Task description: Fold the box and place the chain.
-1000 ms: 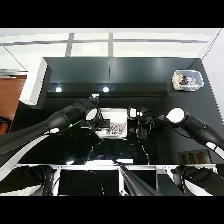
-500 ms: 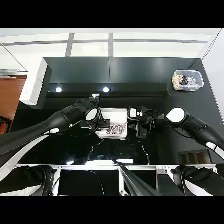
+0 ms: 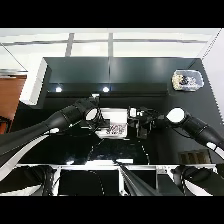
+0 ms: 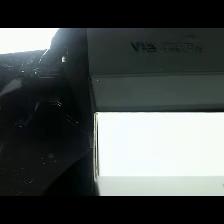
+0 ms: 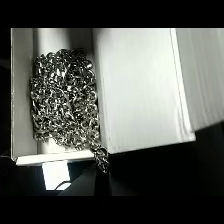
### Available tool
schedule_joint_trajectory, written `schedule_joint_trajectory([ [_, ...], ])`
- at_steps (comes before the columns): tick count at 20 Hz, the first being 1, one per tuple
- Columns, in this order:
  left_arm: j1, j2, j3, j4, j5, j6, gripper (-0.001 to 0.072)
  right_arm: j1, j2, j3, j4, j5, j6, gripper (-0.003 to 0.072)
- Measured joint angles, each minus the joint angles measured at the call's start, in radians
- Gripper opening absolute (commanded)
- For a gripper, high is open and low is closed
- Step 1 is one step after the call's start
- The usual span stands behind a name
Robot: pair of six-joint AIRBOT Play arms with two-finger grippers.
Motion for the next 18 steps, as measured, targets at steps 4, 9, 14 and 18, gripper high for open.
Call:
schedule_joint_trajectory([
  [4,0.0,0.0,0.0,0.0,0.0,0.0,0.0031,-0.001,0.053,0.025,-0.127,0.022,0.236,0.002],
  [9,0.0,0.0,0.0,0.0,0.0,0.0,0.0031,-0.001,0.126,0.085,-0.091,0.14,0.432,0.002],
  [14,0.0,0.0,0.0,0.0,0.0,0.0,0.0031,0.024,0.104,0.087,0.085,0.121,0.536,0.0277],
  [18,0.0,0.0,0.0,0.0,-0.001,0.0,0.0031,-0.045,0.138,0.089,-0.006,0.121,0.629,0.0277],
])
